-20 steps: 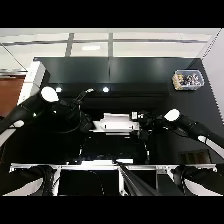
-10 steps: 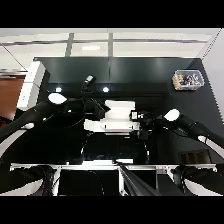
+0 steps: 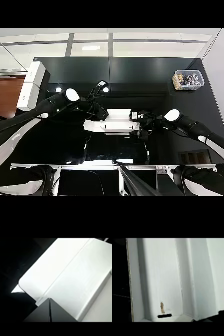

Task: Fold the box and place the chain.

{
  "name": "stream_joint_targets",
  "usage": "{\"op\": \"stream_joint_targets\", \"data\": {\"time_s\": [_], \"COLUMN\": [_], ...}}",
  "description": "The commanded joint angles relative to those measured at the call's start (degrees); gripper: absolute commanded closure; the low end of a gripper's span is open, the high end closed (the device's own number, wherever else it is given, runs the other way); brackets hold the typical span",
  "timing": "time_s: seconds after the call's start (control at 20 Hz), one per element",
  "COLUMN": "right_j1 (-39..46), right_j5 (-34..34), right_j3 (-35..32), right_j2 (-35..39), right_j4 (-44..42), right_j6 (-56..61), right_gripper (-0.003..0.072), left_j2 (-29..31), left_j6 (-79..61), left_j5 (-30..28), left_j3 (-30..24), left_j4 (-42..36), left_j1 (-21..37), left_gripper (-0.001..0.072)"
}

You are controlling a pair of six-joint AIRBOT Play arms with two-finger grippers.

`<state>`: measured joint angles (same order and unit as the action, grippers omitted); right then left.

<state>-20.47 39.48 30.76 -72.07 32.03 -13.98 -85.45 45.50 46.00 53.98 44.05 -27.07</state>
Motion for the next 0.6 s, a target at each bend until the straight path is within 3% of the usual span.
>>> {"op": "stream_joint_targets", "data": {"time_s": [0.0, 0.2, 0.25, 0.4, 0.45, 0.5, 0.55], "right_j1": [-0.02, -0.02, -0.02, -0.02, -0.02, -0.02, -0.02], "right_j5": [-0.04, -0.04, -0.04, -0.04, -0.04, -0.04, -0.04], "right_j3": [0.0, 0.0, 0.0, 0.0, 0.0, 0.0, 0.0], "right_j2": [0.02, 0.0, 0.02, 0.0, 0.0, 0.0, 0.0], "right_j4": [-0.04, -0.04, -0.04, -0.02, -0.02, -0.02, -0.02], "right_j6": [0.04, 0.04, 0.04, 0.04, 0.04, 0.04, 0.04], "right_gripper": [0.0454, 0.0454, 0.0454, 0.0454, 0.0454, 0.0454, 0.0454], "left_j2": [-0.13, 7.28, 10.54, 18.4, 19.19, 19.19, 19.04], "left_j6": [1.44, 0.33, -5.51, -19.56, -25.03, -29.24, -30.82], "left_j5": [0.22, 9.25, 9.94, 3.89, 4.15, 4.63, 3.82], "left_j3": [0.98, 0.92, -1.07, -11.96, -14.8, -16.92, -18.58], "left_j4": [-2.58, -1.64, -3.23, -18.05, -18.73, -17.92, -18.18], "left_j1": [2.38, 9.05, 10.62, 14.38, 14.69, 14.43, 13.9], "left_gripper": [0.0678, 0.068, 0.068, 0.0675, 0.0583, 0.0262, 0.0002]}}
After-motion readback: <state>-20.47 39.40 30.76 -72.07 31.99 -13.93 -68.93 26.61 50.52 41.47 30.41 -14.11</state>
